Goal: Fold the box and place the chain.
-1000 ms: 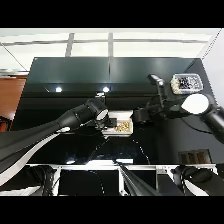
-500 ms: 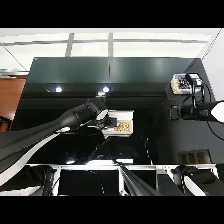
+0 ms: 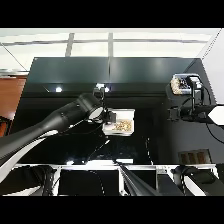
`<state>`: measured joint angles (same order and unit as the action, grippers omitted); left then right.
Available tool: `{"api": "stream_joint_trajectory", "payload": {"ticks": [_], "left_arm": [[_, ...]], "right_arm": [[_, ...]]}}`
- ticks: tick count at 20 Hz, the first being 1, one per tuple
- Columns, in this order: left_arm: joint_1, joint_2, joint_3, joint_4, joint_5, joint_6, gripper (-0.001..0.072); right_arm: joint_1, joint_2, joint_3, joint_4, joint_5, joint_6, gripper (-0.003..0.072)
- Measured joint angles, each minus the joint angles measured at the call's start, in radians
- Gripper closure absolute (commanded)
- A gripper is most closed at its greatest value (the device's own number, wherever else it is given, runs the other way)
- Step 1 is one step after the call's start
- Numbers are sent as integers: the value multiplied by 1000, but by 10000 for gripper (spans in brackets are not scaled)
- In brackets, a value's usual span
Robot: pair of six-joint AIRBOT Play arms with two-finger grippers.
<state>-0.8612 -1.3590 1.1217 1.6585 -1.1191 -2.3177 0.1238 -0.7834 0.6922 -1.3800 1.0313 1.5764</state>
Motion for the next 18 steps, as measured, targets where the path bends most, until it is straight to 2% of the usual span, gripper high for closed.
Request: {"api": "stream_joint_trajectory", "payload": {"ticks": [2, 4, 7, 9, 10, 11, 13, 15, 18], "left_arm": [[0, 94, -37, 63, -26, 61, 185], [31, 215, -117, 101, -27, 129, 184], [184, 415, -312, 54, 31, 246, 185], [359, 512, -465, -153, 116, 428, 184], [439, 535, -530, -296, 142, 558, 138], [518, 550, -593, -461, 157, 724, -11], [637, 546, -687, -764, 166, 1091, -10], [692, 511, -741, -1000, 171, 1481, -9], [690, 447, -760, -1173, 196, 1980, -6]], "right_arm": [[0, 0, -1, 0, 3, 3, 393], [0, 0, -1, 0, 11, 3, 393], [0, 0, -1, 5, 22, 6, 393], [0, 0, -1, 22, 22, 10, 393], [0, 0, -2, 32, 19, 11, 393], [2, 0, -1, 40, 16, 11, 393], [8, 0, -2, 53, 11, 12, 393], [13, 0, -2, 62, 9, 14, 393], [18, 0, -2, 69, 6, 14, 393]]}}
